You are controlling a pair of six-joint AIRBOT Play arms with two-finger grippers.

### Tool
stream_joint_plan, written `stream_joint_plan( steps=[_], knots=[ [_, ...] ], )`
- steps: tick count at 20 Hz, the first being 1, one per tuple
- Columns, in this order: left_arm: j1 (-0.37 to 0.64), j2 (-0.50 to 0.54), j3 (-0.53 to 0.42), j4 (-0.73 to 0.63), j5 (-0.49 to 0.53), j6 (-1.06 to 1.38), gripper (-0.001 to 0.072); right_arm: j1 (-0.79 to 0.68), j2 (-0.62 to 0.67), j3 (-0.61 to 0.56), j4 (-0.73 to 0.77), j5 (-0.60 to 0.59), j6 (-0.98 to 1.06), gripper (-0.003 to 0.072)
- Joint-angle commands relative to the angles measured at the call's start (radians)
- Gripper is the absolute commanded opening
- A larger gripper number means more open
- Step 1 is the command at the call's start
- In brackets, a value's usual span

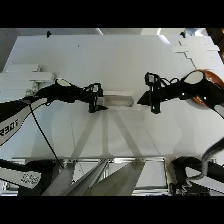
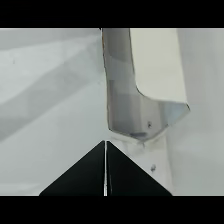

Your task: Fold the box and place the chain.

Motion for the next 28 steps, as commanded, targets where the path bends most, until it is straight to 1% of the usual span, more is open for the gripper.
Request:
stream_joint_plan(
  steps=[1,3,4,5,7,8,9,10,12,16,20,22,25,28],
  knots=[
    [0.0,0.0,0.0,0.0,0.0,0.0,0.0325,0.088,0.009,0.001,-0.006,-0.116,0.088,0.0012],
    [0.0,0.0,0.0,0.0,0.0,0.0,0.0326,0.161,-0.02,0.001,0.035,-0.284,0.087,0.0012],
    [0.0,0.0,0.0,0.0,0.0,0.0,0.0325,0.184,-0.039,0.001,0.083,-0.381,0.088,0.0012],
    [0.0,0.0,0.0,0.0,0.0,0.0,0.0325,0.198,-0.06,0.001,0.166,-0.481,0.088,0.0013],
    [0.001,0.0,0.0,0.0,0.0,0.0,0.0325,0.2,-0.099,0.001,0.344,-0.624,0.088,0.0014],
    [0.0,0.0,0.0,0.0,0.0,0.0,0.0325,0.2,-0.114,0.001,0.389,-0.677,0.089,0.0014],
    [0.0,0.0,0.0,0.0,0.0,0.0,0.0326,0.2,-0.127,0.001,0.401,-0.715,0.096,0.0014],
    [0.0,0.0,0.0,0.0,0.0,0.0,0.0325,0.2,-0.137,0.001,0.399,-0.726,0.099,0.0014],
    [0.0,0.0,0.0,0.0,0.0,0.0,0.0326,0.2,-0.153,0.001,0.396,-0.706,0.099,0.0014],
    [0.0,0.0,0.0,0.0,0.0,0.0,0.0325,0.2,-0.164,0.001,0.355,-0.612,0.124,0.0014],
    [0.0,0.0,0.0,0.0,0.0,0.0,0.0325,0.196,-0.1,0.001,0.327,-0.508,0.124,0.0014],
    [0.0,0.0,0.0,0.0,0.0,0.0,0.0326,0.172,-0.033,0.001,0.264,-0.441,0.122,0.0014],
    [0.0,0.0,0.0,0.0,0.0,0.0,0.0325,0.108,0.057,0.001,0.123,-0.297,0.122,0.0014],
    [0.0,0.0,0.0,0.0,0.0,0.0,0.0325,0.044,0.089,0.001,-0.044,-0.17,0.123,0.0016]
  ],
)
